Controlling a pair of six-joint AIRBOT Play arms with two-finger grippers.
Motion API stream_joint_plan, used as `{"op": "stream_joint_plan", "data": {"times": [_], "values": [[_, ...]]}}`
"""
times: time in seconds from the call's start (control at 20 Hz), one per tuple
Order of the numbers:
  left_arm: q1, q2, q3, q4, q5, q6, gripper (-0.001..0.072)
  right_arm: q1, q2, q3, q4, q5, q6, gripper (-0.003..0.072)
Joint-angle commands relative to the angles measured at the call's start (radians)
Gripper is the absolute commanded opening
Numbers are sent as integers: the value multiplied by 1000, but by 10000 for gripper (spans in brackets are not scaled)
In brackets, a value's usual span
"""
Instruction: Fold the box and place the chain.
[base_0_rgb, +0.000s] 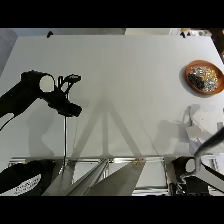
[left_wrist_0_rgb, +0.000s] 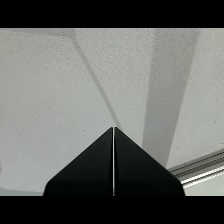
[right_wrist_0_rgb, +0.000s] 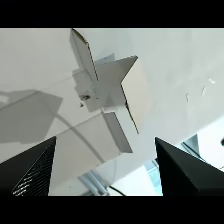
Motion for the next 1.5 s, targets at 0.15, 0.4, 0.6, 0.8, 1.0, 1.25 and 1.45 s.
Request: {"op": "stream_joint_plan", "data": {"times": [0.15,0.4,0.6,0.8,1.0,1.25,1.45], "values": [[0,-1,0,0,0,0,10,-40,-114,11,-88,49,-46,579],[0,-1,0,0,0,0,10,-40,-227,11,-144,50,-73,518],[0,-1,0,0,0,0,10,-40,-290,11,-232,43,-30,442],[0,-1,0,0,0,0,10,-41,-364,11,-229,50,51,210],[0,-1,0,0,0,0,10,21,-356,11,-158,77,15,15],[0,-1,0,0,0,0,10,272,-131,-55,209,-37,-8,14],[0,-1,0,0,0,0,10,457,148,-252,636,-335,-6,14]]}}
